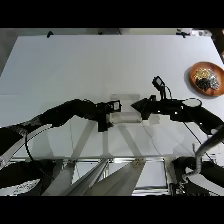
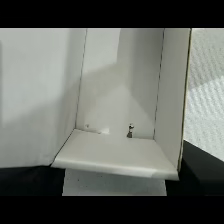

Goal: Fold the box and place the chain.

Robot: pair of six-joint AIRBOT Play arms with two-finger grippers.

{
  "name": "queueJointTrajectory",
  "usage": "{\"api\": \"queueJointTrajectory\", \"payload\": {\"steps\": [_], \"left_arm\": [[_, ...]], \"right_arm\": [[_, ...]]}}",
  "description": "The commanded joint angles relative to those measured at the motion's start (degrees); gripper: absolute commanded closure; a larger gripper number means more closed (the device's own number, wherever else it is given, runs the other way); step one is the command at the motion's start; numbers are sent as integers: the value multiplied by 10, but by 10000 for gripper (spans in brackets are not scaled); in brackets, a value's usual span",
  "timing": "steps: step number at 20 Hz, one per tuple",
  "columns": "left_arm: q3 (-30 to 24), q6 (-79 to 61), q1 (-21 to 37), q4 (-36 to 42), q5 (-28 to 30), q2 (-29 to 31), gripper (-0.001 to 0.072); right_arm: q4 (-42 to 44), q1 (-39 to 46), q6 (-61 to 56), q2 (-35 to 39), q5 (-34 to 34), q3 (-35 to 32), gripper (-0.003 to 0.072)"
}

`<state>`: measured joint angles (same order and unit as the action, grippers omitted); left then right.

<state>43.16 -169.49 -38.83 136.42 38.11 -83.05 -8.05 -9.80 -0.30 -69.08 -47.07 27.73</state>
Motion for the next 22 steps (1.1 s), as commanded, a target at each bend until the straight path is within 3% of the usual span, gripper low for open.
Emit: {"api": "queueJointTrajectory", "payload": {"steps": [1, 6, 11, 17, 22], "left_arm": [[0, 0, 0, 0, 0, 0, 435], [0, 0, 0, 0, 0, 0, 435], [0, 0, 0, 0, 0, 0, 435], [0, 0, 0, 0, 0, 0, 435], [0, 0, 0, 0, 0, 0, 435]], "right_arm": [[49, 0, -2, -76, 32, 0, 674], [48, 0, -22, -76, 41, 0, 673], [0, 19, -38, -26, -72, 21, 672], [-194, 145, -134, 135, -160, 45, 671], [-382, 122, -109, 188, -166, 45, 672]]}}
